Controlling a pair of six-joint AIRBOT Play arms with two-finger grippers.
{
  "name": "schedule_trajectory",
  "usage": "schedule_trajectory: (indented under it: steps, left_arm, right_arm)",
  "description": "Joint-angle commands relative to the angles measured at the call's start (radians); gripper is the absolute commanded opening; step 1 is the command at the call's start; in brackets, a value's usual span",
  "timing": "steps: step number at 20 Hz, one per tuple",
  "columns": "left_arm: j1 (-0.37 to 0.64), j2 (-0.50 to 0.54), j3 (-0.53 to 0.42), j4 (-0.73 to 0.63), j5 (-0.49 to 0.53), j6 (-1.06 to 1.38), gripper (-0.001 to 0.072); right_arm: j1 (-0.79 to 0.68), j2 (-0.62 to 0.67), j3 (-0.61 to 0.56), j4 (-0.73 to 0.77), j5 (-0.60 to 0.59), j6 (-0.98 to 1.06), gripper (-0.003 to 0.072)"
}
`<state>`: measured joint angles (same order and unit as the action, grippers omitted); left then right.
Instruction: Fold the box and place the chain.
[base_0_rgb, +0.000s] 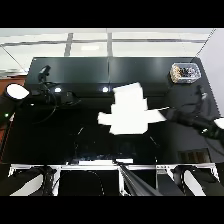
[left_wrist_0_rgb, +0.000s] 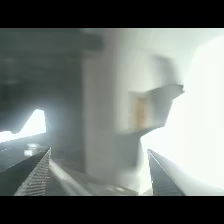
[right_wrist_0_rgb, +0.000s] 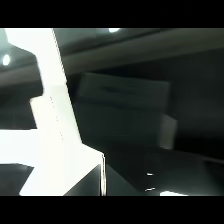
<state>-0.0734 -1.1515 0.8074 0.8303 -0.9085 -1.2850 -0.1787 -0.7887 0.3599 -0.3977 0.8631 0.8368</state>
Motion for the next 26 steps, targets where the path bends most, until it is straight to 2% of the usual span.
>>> schedule_trajectory:
  steps: [1, 2, 4, 8, 10, 14, 18, 19, 20, 21, 22, 24, 26]
  left_arm:
    - [-0.029, -0.109, 0.011, -0.283, -0.063, 0.191, 0.0718]
    - [-0.034, -0.15, 0.027, -0.313, -0.068, 0.212, 0.0718]
    - [-0.04, -0.248, 0.087, -0.291, -0.094, 0.191, 0.0718]
    - [-0.076, -0.478, 0.244, -0.326, -0.36, 0.189, 0.0714]
    - [-0.114, -0.568, 0.304, -0.327, -0.458, 0.229, 0.0698]
    - [-0.181, -0.671, 0.366, -0.469, -0.55, 0.361, 0.0698]
    - [-0.187, -0.707, 0.431, -0.466, -0.644, 0.443, 0.0698]
    - [-0.188, -0.707, 0.445, -0.446, -0.669, 0.479, 0.0681]
    - [-0.194, -0.707, 0.462, -0.407, -0.686, 0.501, 0.0582]
    - [-0.204, -0.707, 0.48, -0.37, -0.701, 0.529, 0.045]
    - [-0.218, -0.707, 0.498, -0.346, -0.719, 0.56, 0.0402]
    - [-0.25, -0.707, 0.534, -0.262, -0.748, 0.571, 0.0402]
    - [-0.285, -0.707, 0.568, -0.148, -0.745, 0.571, 0.0325]
  right_arm:
    - [0.261, 0.038, -0.103, 0.057, -0.235, 0.023, 0.0011]
    - [0.299, 0.038, -0.103, 0.06, -0.262, 0.024, 0.0011]
    - [0.34, 0.038, -0.103, 0.064, -0.295, 0.024, 0.0011]
    - [0.346, 0.038, -0.103, 0.066, -0.289, 0.024, 0.0011]
    - [0.346, 0.038, -0.103, 0.066, -0.292, 0.023, 0.0011]
    - [0.346, 0.038, -0.103, 0.066, -0.283, 0.023, 0.0011]
    - [0.346, 0.038, -0.103, 0.065, -0.283, 0.023, 0.0011]
    - [0.346, 0.038, -0.103, 0.065, -0.282, 0.023, 0.0011]
    - [0.346, 0.038, -0.103, 0.064, -0.28, 0.023, 0.0011]
    - [0.346, 0.038, -0.103, 0.064, -0.28, 0.023, 0.0011]
    - [0.346, 0.038, -0.103, 0.061, -0.283, 0.022, 0.0011]
    - [0.346, 0.038, -0.103, 0.042, -0.291, 0.022, 0.0011]
    - [0.346, 0.038, -0.103, 0.038, -0.291, 0.022, 0.0011]
